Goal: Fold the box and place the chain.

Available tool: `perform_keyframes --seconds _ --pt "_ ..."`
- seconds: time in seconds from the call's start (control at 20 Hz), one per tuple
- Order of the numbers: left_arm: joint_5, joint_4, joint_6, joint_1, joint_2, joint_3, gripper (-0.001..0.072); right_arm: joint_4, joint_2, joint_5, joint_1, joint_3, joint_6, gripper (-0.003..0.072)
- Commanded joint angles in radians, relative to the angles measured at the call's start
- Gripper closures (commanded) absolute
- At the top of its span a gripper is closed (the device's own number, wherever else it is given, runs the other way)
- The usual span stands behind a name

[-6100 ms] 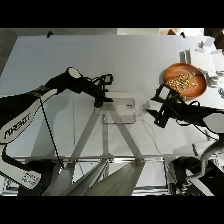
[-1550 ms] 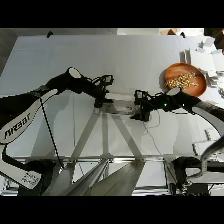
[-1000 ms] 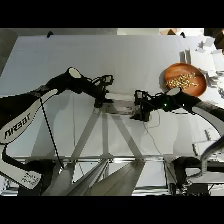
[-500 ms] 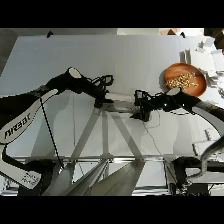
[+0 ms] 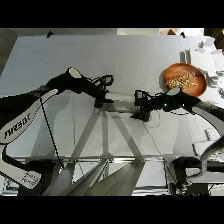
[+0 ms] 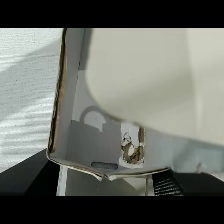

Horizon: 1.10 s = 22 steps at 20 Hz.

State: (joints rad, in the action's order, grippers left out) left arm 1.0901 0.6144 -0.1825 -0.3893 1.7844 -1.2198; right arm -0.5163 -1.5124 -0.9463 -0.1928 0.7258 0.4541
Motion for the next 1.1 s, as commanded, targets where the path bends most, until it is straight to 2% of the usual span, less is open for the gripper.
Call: perform_keyframes --seconds 0.0,0.5,0.55,0.65,0.7,0.75,0.8,0.85,1.05 --pt "-0.001 0.000 0.000 0.001 0.000 0.000 0.0702 0.000 0.000 -0.001 0.000 0.001 0.000 0.0167" --pt "-0.002 0.000 -0.001 0.001 0.000 0.000 0.0700 0.000 0.000 -0.001 0.000 0.001 0.000 0.0167" --pt "-0.003 0.000 0.000 0.001 0.000 0.000 0.0669 0.000 0.000 0.000 0.000 0.001 0.000 0.0167" --pt "0.003 0.000 0.000 0.005 -0.001 0.000 0.0663 0.000 0.000 -0.001 0.000 0.001 0.000 0.0167" --pt "0.010 0.000 0.000 0.011 -0.004 0.000 0.0628 0.000 0.000 -0.001 0.000 0.000 0.000 0.0167" --pt "0.012 0.000 0.000 0.016 -0.010 0.000 0.0524 0.000 0.000 0.000 0.000 0.001 0.000 0.0167" --pt "0.014 0.001 0.000 0.022 -0.018 0.000 0.0382 0.000 0.000 -0.001 0.000 0.001 0.000 0.0167" --pt "0.014 0.002 0.005 0.026 -0.026 0.000 0.0321 0.000 0.000 -0.001 0.000 0.000 0.000 0.0167" --pt "0.031 0.097 0.078 0.046 -0.077 0.000 0.0317 0.000 0.000 -0.001 0.000 0.001 0.000 0.0167"
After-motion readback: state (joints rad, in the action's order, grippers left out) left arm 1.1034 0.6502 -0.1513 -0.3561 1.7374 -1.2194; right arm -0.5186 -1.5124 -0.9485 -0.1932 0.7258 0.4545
